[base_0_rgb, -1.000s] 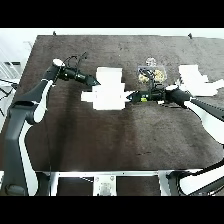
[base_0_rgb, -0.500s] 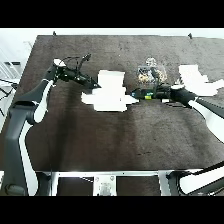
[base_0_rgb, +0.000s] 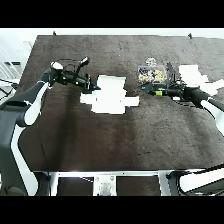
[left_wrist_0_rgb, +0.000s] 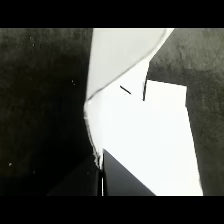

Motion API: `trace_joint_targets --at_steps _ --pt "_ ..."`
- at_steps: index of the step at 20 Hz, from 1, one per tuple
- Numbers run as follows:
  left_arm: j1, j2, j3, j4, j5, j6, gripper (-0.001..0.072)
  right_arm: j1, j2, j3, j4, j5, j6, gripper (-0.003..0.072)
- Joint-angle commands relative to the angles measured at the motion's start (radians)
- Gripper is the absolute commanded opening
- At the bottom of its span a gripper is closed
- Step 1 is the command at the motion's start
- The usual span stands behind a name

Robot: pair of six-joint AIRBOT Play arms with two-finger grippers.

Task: Fold the box and place the chain.

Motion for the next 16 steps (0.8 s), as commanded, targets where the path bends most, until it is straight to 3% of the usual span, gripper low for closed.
trace_joint_targets --at_steps 1,8,16 --pt "0.0 0.025 -0.12 -0.089 0.111 0.183 0.0013 -0.007 0.001 0.0 0.003 0.015 -0.009 0.0441" --pt "0.0 0.025 -0.196 -0.118 0.176 0.309 0.0013 -0.006 0.001 0.0 0.008 0.011 -0.062 0.0441" --pt "0.0 0.023 -0.203 -0.11 0.172 0.307 0.0018 0.008 0.001 0.0 0.015 -0.031 -0.085 0.0441"
